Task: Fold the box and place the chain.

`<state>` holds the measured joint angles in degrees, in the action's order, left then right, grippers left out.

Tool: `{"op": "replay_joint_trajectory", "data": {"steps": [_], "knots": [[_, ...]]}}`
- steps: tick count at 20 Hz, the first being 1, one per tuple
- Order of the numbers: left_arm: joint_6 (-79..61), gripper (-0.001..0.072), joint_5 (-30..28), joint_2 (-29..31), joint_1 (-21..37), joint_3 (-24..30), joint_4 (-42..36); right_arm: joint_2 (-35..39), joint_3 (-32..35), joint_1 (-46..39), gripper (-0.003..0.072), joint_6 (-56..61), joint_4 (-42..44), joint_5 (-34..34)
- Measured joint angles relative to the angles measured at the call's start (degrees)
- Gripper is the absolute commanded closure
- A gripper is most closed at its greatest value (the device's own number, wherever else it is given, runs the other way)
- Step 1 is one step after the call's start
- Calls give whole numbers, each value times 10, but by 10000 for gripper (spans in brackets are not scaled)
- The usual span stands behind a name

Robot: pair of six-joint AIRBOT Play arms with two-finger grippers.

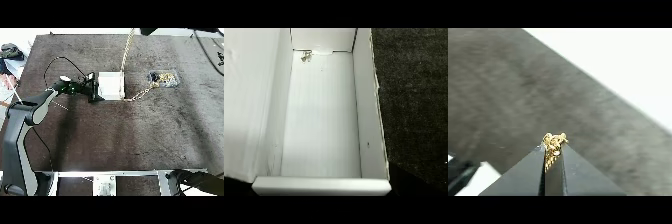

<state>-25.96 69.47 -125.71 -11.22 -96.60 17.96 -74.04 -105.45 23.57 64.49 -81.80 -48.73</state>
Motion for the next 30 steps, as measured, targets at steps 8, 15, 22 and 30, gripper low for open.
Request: {"op": "replay_joint_trajectory", "data": {"steps": [8, 15, 22, 30], "knots": [[0, 182, 0, 0, 0, 0, 0, 0, 0, -23, 675, 28, -64, 16], [0, 182, 0, 0, 0, 0, 0, -60, 0, -29, 675, 32, 42, -12], [0, 182, 0, 0, 0, 0, 0, -120, 1, -26, 675, -9, 179, -57], [0, 182, 0, 0, 0, 0, 0, -173, 3, -12, 574, -19, 216, -92]]}}
